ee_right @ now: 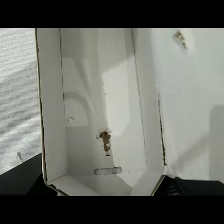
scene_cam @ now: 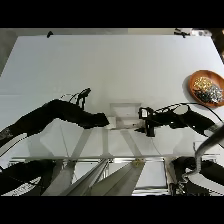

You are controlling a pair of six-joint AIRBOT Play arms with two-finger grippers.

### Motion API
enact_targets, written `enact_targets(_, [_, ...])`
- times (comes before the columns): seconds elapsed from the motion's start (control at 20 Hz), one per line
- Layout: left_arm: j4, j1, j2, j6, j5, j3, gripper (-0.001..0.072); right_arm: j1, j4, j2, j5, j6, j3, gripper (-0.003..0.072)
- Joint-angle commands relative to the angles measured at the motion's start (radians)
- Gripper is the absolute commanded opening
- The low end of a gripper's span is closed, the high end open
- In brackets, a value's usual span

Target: Fold the box and place the chain.

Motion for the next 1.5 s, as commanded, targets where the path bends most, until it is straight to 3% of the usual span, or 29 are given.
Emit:
enact_targets(0.0, [-0.002,-0.032,0.000,-0.008,-0.018,0.023,0.0605,0.000,0.000,0.000,0.000,0.000,0.000,0.0414])
enact_targets(0.65, [0.028,-0.112,-0.039,-0.077,-0.085,0.043,0.0567,0.000,0.000,0.000,-0.001,0.000,0.000,0.0414])
enact_targets(0.9, [0.034,-0.150,-0.061,-0.096,-0.093,0.109,0.0567,0.000,0.000,0.000,-0.001,0.000,0.000,0.0414])
enact_targets(1.3, [0.174,-0.201,-0.134,-0.246,-0.066,0.173,0.0564,0.000,0.000,0.000,-0.001,0.000,0.000,0.0414])
enact_targets(1.45, [0.286,-0.211,-0.138,-0.341,-0.042,0.220,0.0550,0.000,0.000,0.000,-0.001,0.000,0.000,0.0414])
